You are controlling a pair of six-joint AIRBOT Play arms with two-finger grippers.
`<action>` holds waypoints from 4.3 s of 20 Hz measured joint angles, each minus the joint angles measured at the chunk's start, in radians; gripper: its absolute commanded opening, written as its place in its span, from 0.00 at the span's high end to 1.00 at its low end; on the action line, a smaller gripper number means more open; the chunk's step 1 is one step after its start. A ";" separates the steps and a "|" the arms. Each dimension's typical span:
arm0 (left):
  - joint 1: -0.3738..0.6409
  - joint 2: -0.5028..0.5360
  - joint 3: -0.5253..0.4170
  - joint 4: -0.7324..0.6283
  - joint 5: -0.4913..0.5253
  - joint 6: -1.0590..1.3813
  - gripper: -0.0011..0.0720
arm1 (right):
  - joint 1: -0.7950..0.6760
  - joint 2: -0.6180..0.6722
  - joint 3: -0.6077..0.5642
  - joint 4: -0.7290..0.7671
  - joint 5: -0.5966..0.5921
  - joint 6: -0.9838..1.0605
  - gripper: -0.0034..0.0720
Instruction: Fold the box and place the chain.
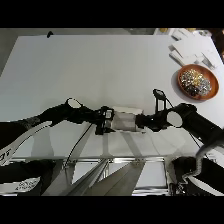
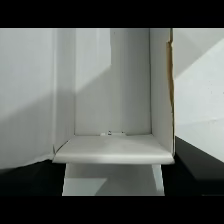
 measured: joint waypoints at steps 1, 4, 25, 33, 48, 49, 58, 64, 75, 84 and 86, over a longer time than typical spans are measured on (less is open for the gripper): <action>0.000 0.000 0.000 -0.001 -0.003 0.000 0.87 | 0.001 0.024 0.001 -0.005 0.001 -0.001 0.32; 0.000 0.000 0.001 -0.002 -0.007 0.001 0.87 | 0.002 0.071 0.002 -0.017 0.016 -0.014 0.23; 0.000 0.000 0.000 0.009 -0.004 -0.002 0.87 | -0.157 0.241 -0.010 0.072 0.197 -0.244 0.28; 0.000 0.000 0.000 0.007 -0.006 -0.002 0.87 | -0.166 0.324 -0.040 0.116 0.126 -0.373 0.48; 0.000 0.001 0.000 -0.004 -0.007 -0.002 0.87 | -0.166 0.379 -0.005 0.083 0.105 -0.500 0.47; 0.000 0.001 0.000 -0.012 -0.003 -0.001 0.87 | -0.166 0.379 -0.004 0.072 0.101 -0.501 0.47; 0.002 0.088 0.000 0.181 0.133 -0.304 0.88 | -0.166 0.379 -0.002 0.039 0.059 -0.502 0.47; -0.003 0.162 -0.001 0.427 0.083 -0.581 0.79 | -0.166 0.379 -0.002 0.037 0.051 -0.501 0.47; -0.010 0.122 0.001 0.489 0.053 -0.628 0.80 | -0.166 0.379 -0.002 0.039 0.050 -0.501 0.47; -0.011 0.119 0.000 0.499 0.072 -0.620 0.80 | -0.166 0.379 -0.002 0.039 0.061 -0.515 0.47; -0.011 0.119 0.000 0.500 0.076 -0.621 0.80 | -0.166 0.379 -0.002 0.037 0.069 -0.531 0.48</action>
